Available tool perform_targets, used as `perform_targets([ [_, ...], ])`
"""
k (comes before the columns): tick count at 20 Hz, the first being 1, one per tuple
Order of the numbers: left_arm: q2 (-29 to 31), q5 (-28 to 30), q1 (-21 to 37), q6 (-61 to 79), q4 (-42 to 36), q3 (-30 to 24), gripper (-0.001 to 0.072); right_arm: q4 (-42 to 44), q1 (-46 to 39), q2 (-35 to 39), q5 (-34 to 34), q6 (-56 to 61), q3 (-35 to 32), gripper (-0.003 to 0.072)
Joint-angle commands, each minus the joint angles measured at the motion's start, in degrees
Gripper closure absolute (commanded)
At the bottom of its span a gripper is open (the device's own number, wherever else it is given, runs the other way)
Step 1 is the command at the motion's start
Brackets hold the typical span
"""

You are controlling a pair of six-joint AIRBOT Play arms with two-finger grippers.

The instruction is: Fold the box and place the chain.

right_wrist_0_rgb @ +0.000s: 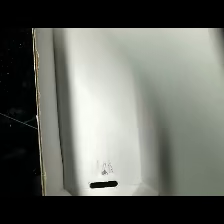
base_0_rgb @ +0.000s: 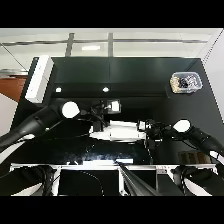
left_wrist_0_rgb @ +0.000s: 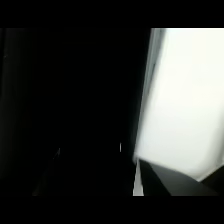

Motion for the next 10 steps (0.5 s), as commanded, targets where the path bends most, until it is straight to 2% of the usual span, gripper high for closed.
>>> perform_targets([
  [1, 4.74, -11.23, 3.43, -9.53, 4.5, 0.07, 0.0133, 0.04, -0.04, -0.04, 0.0, 0.04, 0.02, 0.0211],
  [2, 5.27, -15.69, 4.42, -12.37, 4.81, 0.07, 0.0137, 0.07, -0.04, -0.04, 0.0, 0.04, 0.02, 0.021],
  [3, 5.33, -20.59, 5.35, -15.69, 4.76, 0.07, 0.0241, 0.07, -0.04, -0.04, 0.0, 0.07, 0.02, 0.021],
  [4, 5.11, -24.83, 5.9, -18.6, 4.7, -0.04, 0.0534, 0.07, -0.04, -0.04, 0.0, 0.07, 0.02, 0.021],
  [5, 4.76, -28.39, 5.97, -20.35, 3.37, -0.17, 0.0679, 0.07, -0.04, -0.04, 0.0, 0.07, 0.02, 0.021],
  [6, 4.46, -31.28, 5.84, -21.42, -0.52, -0.81, 0.0679, 0.07, -0.04, -0.04, 0.0, 0.07, 0.02, 0.021],
  [8, 4.52, -30.62, 4.57, -21.31, -11.43, -3.74, 0.068, 0.07, -0.04, -0.04, 0.0, 0.04, 0.02, 0.021],
  [10, 4.52, -21.99, 3.17, -21.2, -18.4, -6.03, 0.068, 0.07, -0.04, -0.04, 0.0, 0.04, 0.02, 0.021],
])
